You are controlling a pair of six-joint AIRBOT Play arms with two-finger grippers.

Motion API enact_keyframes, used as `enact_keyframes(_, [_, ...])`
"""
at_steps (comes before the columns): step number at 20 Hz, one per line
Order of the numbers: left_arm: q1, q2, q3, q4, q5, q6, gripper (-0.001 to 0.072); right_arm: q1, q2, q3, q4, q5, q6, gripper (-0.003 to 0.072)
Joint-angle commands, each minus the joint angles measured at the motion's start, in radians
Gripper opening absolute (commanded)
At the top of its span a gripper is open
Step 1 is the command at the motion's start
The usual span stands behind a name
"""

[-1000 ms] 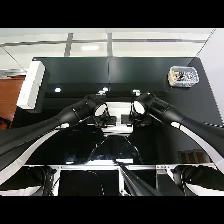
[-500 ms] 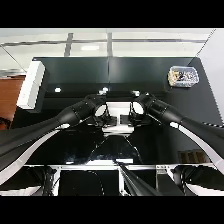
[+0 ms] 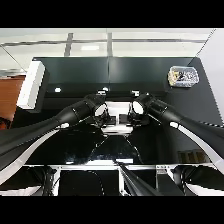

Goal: Fold the box and place the chain.

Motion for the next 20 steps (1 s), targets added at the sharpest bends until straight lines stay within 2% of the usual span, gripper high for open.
enact_keyframes(1, [0.0, 0.0, 0.0, -0.001, 0.002, 0.0, 0.0028, 0.001, -0.011, 0.0, 0.007, 0.003, -0.005, 0.0141])
enact_keyframes(2, [0.0, 0.0, 0.0, -0.001, 0.002, 0.0, 0.0027, 0.001, -0.018, 0.0, 0.01, 0.006, -0.005, 0.0116])
enact_keyframes(3, [0.0, 0.0, 0.0, -0.001, 0.002, 0.0, 0.0027, 0.001, -0.02, 0.0, 0.01, 0.005, -0.005, 0.0004])
enact_keyframes(8, [0.0, 0.0, 0.0, -0.001, 0.002, 0.0, 0.0027, 0.003, -0.02, 0.001, 0.0, 0.005, -0.005, 0.0015])
enact_keyframes(9, [0.0, 0.0, 0.0, -0.001, 0.002, 0.0, 0.0027, 0.003, -0.018, 0.002, 0.002, 0.006, -0.005, 0.0026])
enact_keyframes(10, [0.0, 0.0, 0.0, -0.001, 0.002, 0.0, 0.0027, 0.002, -0.012, 0.003, 0.0, 0.006, -0.006, 0.0178])
enact_keyframes(11, [0.0, 0.0, 0.0, 0.0, 0.002, 0.0, 0.0027, 0.0, -0.004, 0.007, -0.003, 0.016, -0.016, 0.0273])
enact_keyframes(14, [0.0, 0.0, 0.0, 0.0, 0.001, 0.0, 0.0028, -0.013, 0.049, 0.052, -0.018, 0.105, -0.109, 0.0268])
enact_keyframes(17, [0.0, 0.0, 0.0, -0.001, 0.002, 0.0, 0.0027, -0.037, 0.175, 0.102, -0.071, 0.202, -0.176, 0.0268])
enact_keyframes(19, [0.0, 0.0, 0.0, -0.001, 0.002, 0.0, 0.0027, -0.06, 0.284, 0.117, -0.22, 0.236, -0.19, 0.0268])
enact_keyframes(20, [0.0, 0.0, 0.0, -0.001, 0.001, 0.0, 0.0027, -0.075, 0.335, 0.116, -0.351, 0.238, -0.19, 0.0268])
